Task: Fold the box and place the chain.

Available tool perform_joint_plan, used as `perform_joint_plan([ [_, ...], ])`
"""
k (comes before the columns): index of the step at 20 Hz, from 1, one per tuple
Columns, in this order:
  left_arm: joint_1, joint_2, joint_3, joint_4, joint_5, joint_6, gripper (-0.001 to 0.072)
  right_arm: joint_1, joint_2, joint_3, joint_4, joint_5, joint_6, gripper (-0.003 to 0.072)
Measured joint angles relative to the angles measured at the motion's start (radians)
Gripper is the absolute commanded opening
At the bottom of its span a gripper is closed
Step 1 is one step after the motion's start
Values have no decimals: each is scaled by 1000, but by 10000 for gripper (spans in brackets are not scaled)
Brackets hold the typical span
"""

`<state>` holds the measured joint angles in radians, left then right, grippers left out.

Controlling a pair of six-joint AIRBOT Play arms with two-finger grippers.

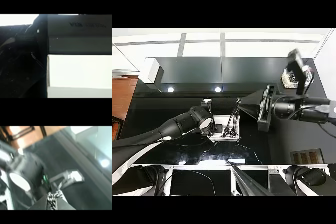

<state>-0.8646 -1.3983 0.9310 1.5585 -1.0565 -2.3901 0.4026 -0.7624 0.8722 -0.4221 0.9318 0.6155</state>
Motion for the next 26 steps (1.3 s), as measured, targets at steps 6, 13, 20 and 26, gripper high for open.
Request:
perform_joint_plan([
  [6, 0, 0, 0, 0, 0, 0, 32, 4, -64, -8, -53, 52, 116, 43],
  [13, 0, 0, 0, 0, 0, 0, 32, -34, -185, -79, -126, 86, 169, 641],
  [20, 0, 0, 0, 0, 0, 0, 32, -142, -201, -238, -389, 145, 39, 708],
  [26, 0, 0, 0, 0, 0, 0, 31, 8, -208, -456, -361, -176, -309, 706],
])
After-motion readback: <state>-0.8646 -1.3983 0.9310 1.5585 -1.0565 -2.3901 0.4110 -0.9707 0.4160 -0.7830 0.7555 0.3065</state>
